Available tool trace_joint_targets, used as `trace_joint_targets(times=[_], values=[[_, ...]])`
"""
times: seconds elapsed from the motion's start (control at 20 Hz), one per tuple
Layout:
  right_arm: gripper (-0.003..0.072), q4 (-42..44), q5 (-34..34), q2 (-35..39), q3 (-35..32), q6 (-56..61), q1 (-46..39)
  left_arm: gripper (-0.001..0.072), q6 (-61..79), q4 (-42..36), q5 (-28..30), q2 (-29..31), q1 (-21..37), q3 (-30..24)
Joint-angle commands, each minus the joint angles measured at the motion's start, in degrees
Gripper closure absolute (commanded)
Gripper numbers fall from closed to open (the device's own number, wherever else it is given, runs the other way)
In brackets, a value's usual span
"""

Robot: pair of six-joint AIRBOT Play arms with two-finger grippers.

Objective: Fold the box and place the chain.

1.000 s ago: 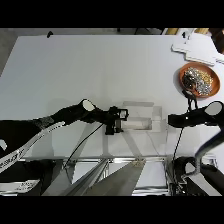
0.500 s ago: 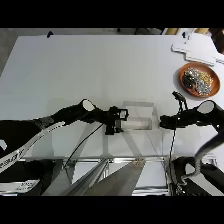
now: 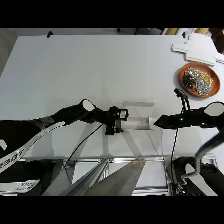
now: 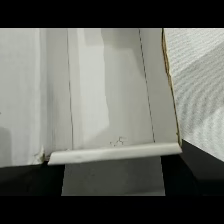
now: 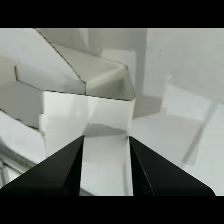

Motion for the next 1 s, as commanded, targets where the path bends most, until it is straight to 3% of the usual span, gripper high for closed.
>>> trace_joint_targets(times=[0.0, 0.15, 0.3, 0.95], values=[[0.0356, 1.49, 0.2, 1.22, -0.07, -0.57, 0.66, 0.0572, 0.02, 0.0, 0.0, 0.04, 0.02, -0.02], [0.0336, 1.46, -4.0, 1.2, -2.29, -0.17, 3.78, 0.0572, 0.02, 0.0, 0.02, 0.04, 0.02, -0.02], [0.0198, 0.92, -6.03, 1.2, -3.74, 1.79, 5.97, 0.0572, 0.02, 0.0, 0.0, 0.04, 0.02, -0.02], [0.0279, 1.7, -8.92, 1.2, -1.46, 9.33, 8.09, 0.0572, 0.02, 0.0, 0.0, 0.04, 0.02, -0.02]])
